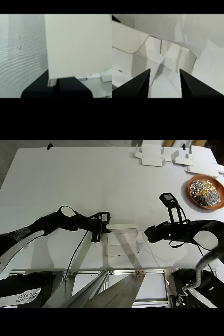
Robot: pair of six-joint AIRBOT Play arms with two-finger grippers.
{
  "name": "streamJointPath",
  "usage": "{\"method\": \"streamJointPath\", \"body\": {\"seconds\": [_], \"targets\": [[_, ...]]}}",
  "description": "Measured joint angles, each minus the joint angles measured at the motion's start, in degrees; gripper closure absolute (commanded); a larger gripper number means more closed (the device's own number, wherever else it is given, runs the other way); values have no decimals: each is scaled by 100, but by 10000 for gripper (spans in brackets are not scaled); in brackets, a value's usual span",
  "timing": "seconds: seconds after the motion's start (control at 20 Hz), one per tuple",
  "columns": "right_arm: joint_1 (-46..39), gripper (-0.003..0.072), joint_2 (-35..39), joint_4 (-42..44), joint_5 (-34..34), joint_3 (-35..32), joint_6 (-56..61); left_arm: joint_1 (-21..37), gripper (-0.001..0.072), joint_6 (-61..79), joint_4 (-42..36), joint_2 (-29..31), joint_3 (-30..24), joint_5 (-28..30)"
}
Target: Fold the box and place the chain.
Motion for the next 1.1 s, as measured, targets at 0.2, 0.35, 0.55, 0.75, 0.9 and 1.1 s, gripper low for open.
{"method": "streamJointPath", "body": {"seconds": [0.2,0.35,0.55,0.75,0.9,1.1], "targets": [[0,269,0,0,2,0,-59,0,703,46,-17,-46,2,11],[0,269,0,0,2,0,-81,0,703,55,9,-57,2,20],[0,269,0,0,2,0,-179,0,706,44,61,-59,15,24],[2,269,0,-2,2,0,-240,-17,705,-289,605,-63,310,-160],[0,269,0,-2,0,0,-293,-31,705,-391,844,-72,503,-258],[2,269,0,0,0,0,-323,-37,704,-444,874,-190,590,-313]]}}
